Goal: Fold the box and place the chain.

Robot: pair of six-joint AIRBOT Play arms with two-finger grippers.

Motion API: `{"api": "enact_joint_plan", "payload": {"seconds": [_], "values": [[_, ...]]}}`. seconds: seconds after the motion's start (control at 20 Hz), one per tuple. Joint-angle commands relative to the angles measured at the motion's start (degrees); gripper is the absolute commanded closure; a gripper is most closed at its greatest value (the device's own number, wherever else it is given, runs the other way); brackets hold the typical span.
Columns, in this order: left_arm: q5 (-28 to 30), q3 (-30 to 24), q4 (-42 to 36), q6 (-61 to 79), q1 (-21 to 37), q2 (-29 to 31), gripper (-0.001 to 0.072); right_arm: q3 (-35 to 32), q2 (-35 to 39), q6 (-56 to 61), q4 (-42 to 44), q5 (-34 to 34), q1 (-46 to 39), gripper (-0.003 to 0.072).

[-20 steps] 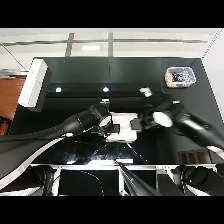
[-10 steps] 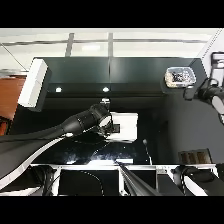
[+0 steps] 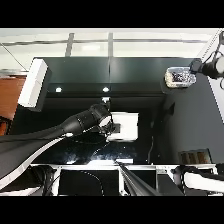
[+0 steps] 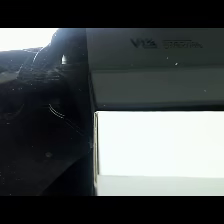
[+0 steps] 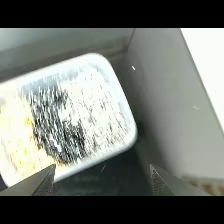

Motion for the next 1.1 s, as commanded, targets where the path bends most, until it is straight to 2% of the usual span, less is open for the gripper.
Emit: {"api": "enact_joint_plan", "payload": {"seconds": [0.0, 0.05, 0.1, 0.15, 0.55, 0.95, 1.0, 1.05], "values": [[0.17, 0.04, 0.0, 0.04, 0.04, -0.04, 0.0683, 15.58, -13.92, -3.34, 12.2, 8.7, -3.06, 0.0002], [0.17, 0.04, 0.02, 0.04, 0.04, -0.04, 0.0683, 18.05, -16.5, -4.11, 15.3, 9.53, -3.65, 0.0003], [0.15, 0.04, 0.02, 0.04, 0.04, -0.04, 0.0683, 19.45, -18.21, -4.28, 17.22, 9.68, -4.02, 0.0072], [0.11, 0.04, 0.02, 0.07, 0.04, -0.04, 0.0683, 20.28, -19.5, -4.26, 17.59, 9.6, -4.24, 0.0105], [0.13, 0.04, 0.04, 0.07, 0.07, -0.04, 0.0683, 20.57, -24.5, -1.97, 11.37, 6.86, -4.28, 0.0105], [0.09, 0.04, 0.04, 0.07, 0.07, -0.04, 0.0683, 20.57, -27.34, -1.42, 11.04, 6.58, -4.37, 0.0107], [0.09, 0.04, 0.04, 0.07, 0.07, -0.04, 0.0683, 20.57, -27.39, -1.44, 11.02, 6.8, -4.39, 0.0182], [0.09, 0.04, 0.04, 0.07, 0.07, -0.04, 0.0683, 20.57, -27.39, -1.49, 10.73, 7.02, -4.42, 0.0317]]}}
